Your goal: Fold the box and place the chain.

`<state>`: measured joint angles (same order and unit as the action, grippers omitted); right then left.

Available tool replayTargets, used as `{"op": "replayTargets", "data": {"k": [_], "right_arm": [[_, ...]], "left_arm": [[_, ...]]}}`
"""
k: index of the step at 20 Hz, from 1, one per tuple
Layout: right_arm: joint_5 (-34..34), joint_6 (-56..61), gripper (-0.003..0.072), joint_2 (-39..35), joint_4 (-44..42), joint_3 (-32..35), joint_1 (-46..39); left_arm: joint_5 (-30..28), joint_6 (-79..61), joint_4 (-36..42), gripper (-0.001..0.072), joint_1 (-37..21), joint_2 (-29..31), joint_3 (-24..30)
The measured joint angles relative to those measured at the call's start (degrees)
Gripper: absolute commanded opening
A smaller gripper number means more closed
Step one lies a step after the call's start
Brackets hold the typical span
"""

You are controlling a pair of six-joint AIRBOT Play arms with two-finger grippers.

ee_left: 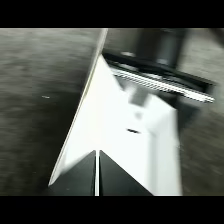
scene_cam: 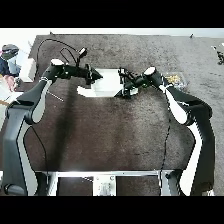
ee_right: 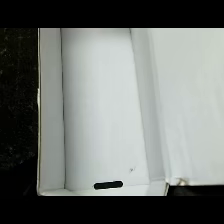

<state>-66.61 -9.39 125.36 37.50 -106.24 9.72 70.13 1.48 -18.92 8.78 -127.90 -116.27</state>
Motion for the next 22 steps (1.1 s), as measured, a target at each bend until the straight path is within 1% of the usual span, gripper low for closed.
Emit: {"op": "replayTargets", "data": {"k": [3, 7, 8, 16, 20, 22], "right_arm": [[0.0, 0.0, 0.0529, 0.0, 0.0, 0.0, 0.0], [0.0, 0.0, 0.053, 0.0, 0.0, 0.0, 0.0], [0.0, 0.0, 0.053, 0.0, 0.0, 0.0, 0.0], [0.0, 0.0, 0.053, 0.0, 0.0, 0.0, 0.0], [0.0, 0.0, 0.053, 0.0, 0.0, 0.0, 0.0], [0.0, 0.0, 0.053, 0.0, 0.0, 0.0, 0.0]], "left_arm": [[-4.7, 1.2, -1.4, 0.003, 0.3, -0.3, 0.2], [-8.0, 2.8, -3.6, 0.0029, 0.5, -0.9, 1.6], [-8.2, 3.0, -3.9, 0.001, 0.5, -1.0, 2.0], [-8.9, 3.3, -5.0, 0.0011, 0.4, -1.0, 3.4], [-7.9, 2.8, -6.0, 0.0011, -0.7, 0.9, 2.1], [-5.7, 2.6, -5.8, 0.0011, -1.8, 3.1, 1.3]]}}
